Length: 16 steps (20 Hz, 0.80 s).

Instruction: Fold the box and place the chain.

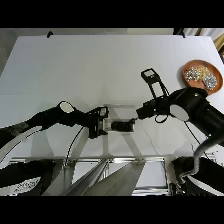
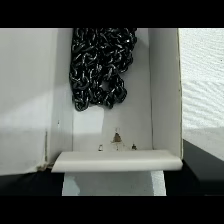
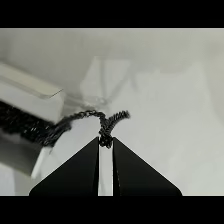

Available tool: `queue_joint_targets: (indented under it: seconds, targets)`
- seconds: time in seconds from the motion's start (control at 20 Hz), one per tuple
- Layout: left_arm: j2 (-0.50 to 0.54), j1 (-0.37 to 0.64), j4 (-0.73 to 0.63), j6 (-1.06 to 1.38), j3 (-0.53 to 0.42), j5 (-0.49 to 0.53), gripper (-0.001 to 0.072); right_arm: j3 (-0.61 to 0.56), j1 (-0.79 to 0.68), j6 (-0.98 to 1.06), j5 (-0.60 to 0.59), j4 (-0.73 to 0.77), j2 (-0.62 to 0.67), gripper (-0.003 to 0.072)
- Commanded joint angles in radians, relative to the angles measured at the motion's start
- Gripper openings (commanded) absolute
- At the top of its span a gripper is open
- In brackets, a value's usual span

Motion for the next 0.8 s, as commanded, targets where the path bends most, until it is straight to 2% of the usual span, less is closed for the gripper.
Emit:
queue_joint_targets:
  seconds: [0.0,0.2,0.35,0.75]
  targets:
    - [0.0,0.0,0.0,0.0,0.0,0.0,0.0275,0.001,0.109,0.0,0.039,-0.005,0.045,0.0005]
    - [0.0,0.0,0.0,0.0,0.0,0.0,0.0275,0.001,0.23,0.003,0.011,-0.002,0.058,0.0005]
    - [0.0,0.0,0.0,0.0,0.0,0.0,0.0275,0.001,0.303,0.028,-0.058,-0.001,0.058,0.0005]
    - [0.0,0.0,0.0,0.0,0.0,0.0,0.0275,0.001,0.367,0.027,-0.24,0.034,0.058,0.0005]
